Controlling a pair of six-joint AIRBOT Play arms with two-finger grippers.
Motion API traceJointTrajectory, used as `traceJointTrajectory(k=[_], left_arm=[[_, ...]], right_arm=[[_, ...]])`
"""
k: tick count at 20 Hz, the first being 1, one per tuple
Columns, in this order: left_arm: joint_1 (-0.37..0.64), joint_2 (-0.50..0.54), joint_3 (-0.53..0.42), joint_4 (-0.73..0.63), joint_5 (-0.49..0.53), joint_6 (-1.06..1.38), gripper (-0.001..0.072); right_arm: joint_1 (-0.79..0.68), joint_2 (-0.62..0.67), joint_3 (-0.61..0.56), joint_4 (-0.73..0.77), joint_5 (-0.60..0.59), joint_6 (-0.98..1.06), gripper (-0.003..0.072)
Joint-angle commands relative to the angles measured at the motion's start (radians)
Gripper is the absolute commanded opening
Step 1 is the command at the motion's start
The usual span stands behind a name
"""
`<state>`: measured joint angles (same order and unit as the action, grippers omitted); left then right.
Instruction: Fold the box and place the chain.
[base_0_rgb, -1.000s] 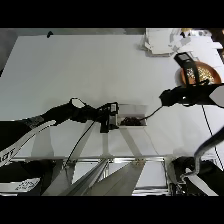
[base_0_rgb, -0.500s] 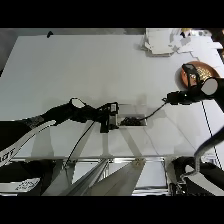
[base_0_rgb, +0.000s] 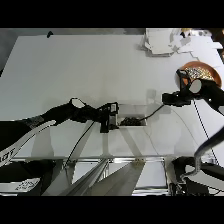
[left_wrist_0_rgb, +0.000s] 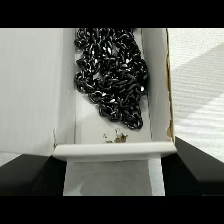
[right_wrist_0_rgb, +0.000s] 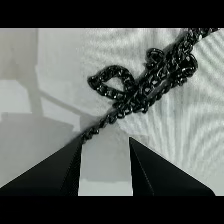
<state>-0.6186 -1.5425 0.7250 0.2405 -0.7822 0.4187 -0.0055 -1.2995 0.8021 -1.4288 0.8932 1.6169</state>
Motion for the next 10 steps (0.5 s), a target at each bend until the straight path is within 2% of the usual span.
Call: traceJointTrajectory(k=[1, 3, 5, 6, 7, 10], left_arm=[[0.000, 0.000, 0.000, 0.000, 0.000, 0.000, 0.0152], [0.000, 0.000, 0.000, 0.000, 0.000, 0.000, 0.0152], [0.000, 0.000, 0.000, 0.000, 0.000, 0.000, 0.0152], [0.000, 0.000, 0.000, 0.000, 0.000, 0.000, 0.0152], [0.000, 0.000, 0.000, 0.000, 0.000, 0.000, 0.0152], [0.000, 0.000, 0.000, 0.000, 0.000, 0.000, 0.0152]], right_arm=[[-0.001, -0.035, 0.000, -0.006, -0.048, 0.034, 0.0287], [-0.001, -0.058, 0.000, -0.008, -0.057, 0.049, 0.0285], [-0.001, -0.084, 0.000, -0.008, -0.053, 0.052, 0.0242], [-0.001, -0.086, 0.000, -0.008, -0.053, 0.050, 0.0157], [-0.001, -0.082, 0.000, -0.009, -0.056, 0.030, 0.0013], [0.000, -0.016, 0.000, -0.016, -0.064, -0.050, 0.0015]])
